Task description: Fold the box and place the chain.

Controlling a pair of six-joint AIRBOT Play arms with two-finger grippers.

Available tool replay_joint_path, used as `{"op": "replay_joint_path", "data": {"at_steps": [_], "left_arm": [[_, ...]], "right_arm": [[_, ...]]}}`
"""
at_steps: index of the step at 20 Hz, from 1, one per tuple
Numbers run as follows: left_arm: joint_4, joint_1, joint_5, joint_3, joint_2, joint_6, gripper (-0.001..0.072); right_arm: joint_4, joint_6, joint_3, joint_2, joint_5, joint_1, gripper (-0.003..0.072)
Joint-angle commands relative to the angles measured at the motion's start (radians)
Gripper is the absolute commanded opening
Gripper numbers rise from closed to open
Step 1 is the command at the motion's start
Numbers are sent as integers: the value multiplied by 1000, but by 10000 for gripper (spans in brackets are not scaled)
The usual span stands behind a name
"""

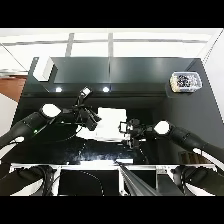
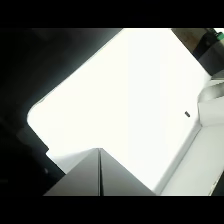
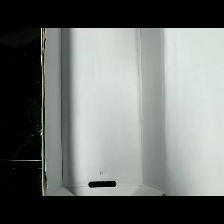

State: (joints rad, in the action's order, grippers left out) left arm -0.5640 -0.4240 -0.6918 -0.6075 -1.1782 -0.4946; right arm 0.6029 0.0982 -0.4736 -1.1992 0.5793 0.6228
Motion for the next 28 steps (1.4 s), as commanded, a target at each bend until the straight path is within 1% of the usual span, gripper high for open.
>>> {"op": "replay_joint_path", "data": {"at_steps": [1, 3, 5, 7, 9, 10, 11, 12, 13, 14, 16, 17, 18, 19, 20, 21, 22, 25, 28], "left_arm": [[-3, -1, 6, 1, -52, 5, 32], [-4, -1, 3, 1, -70, 5, 32], [-11, 1, 5, -2, -63, 6, 31], [-80, 10, -3, -18, -35, 4, 32], [-164, 32, -56, -34, 17, -3, 36], [-206, 50, -93, -39, 51, -8, 111], [-242, 71, -126, -40, 84, -7, 264], [-291, 95, -157, -39, 119, -8, 437], [-356, 116, -181, -39, 145, -15, 630], [-439, 136, -200, -39, 164, -64, 713], [-584, 165, -235, -39, 176, -123, 712], [-611, 170, -265, -39, 174, -121, 710], [-607, 169, -307, -38, 173, -79, 691], [-598, 161, -369, -38, 174, 42, 642], [-599, 147, -422, -36, 174, 183, 628], [-597, 132, -428, -29, 174, 232, 628], [-586, 114, -409, -21, 171, 234, 629], [-500, 73, -310, 2, 148, 263, 628], [-440, 28, -252, 2, 105, 312, 629]], "right_arm": [[0, 0, 0, -1, 0, 0, 478], [0, 0, 0, -1, 0, 0, 478], [0, 0, 0, -1, 0, 0, 478], [0, 0, 0, -1, 0, 0, 478], [0, 0, 0, -1, 0, 0, 478], [0, 0, 0, -1, 0, 0, 478], [0, 0, 0, -1, 0, 0, 478], [0, 0, 0, -1, 0, 0, 478], [0, 0, 0, -1, 0, 0, 478], [0, 0, 0, -1, 0, 0, 478], [0, 0, 0, -1, 0, 0, 478], [0, 0, 0, -1, 0, 0, 478], [0, 0, 0, -1, 0, 0, 478], [0, 0, 0, -1, 0, 0, 478], [0, 0, 0, -1, 0, 0, 478], [0, 0, 0, -1, 0, 0, 478], [0, 0, 0, -1, 0, 0, 478], [0, 0, 0, -1, 0, 0, 478], [0, 0, 0, -1, 0, 0, 478]]}}
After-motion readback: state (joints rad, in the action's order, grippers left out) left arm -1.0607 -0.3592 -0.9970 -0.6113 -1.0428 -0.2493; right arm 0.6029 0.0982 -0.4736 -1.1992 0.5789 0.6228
